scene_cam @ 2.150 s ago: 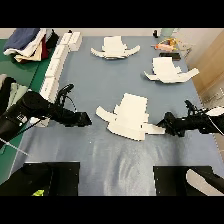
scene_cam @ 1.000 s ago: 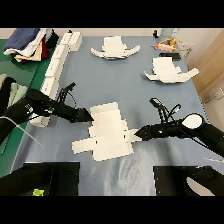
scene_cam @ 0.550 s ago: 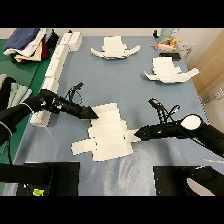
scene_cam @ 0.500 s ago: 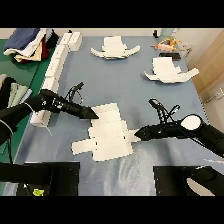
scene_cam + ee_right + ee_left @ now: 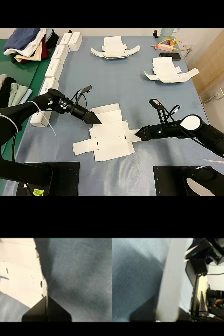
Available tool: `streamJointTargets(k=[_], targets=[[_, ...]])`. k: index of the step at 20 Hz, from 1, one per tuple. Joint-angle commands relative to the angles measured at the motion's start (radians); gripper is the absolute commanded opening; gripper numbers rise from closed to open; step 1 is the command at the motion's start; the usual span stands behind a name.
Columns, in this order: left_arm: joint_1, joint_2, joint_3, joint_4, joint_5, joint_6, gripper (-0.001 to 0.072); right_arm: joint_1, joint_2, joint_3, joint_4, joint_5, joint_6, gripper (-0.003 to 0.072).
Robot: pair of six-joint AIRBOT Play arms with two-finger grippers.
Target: Fold the box.
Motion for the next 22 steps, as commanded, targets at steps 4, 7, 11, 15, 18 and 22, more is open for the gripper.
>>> streamJointTargets(k=[4, 7, 11, 15, 18, 22], targets=[[-0.015, -0.001, 0.019, -0.012, 0.008, 0.003, 0.0017, 0.0, 0.001, 0.0, -0.011, -0.001, 0.003, 0.0024], [-0.017, -0.001, 0.019, -0.033, -0.003, -0.007, 0.0017, 0.0, 0.001, 0.0, -0.011, -0.003, 0.003, 0.0117], [-0.017, -0.001, 0.019, -0.047, -0.002, 0.035, 0.0016, 0.0, 0.001, 0.001, -0.066, -0.03, 0.054, 0.0117], [-0.017, 0.01, 0.019, -0.047, 0.002, 0.111, 0.0015, 0.0, 0.002, 0.031, -0.313, -0.045, 0.297, 0.0117], [-0.018, 0.065, 0.018, -0.039, 0.023, 0.146, 0.0014, 0.0, 0.003, 0.099, -0.508, -0.003, 0.467, 0.0117], [-0.037, 0.204, 0.004, 0.059, 0.143, 0.167, 0.0013, 0.0, 0.002, 0.191, -0.64, 0.052, 0.528, 0.0177]])
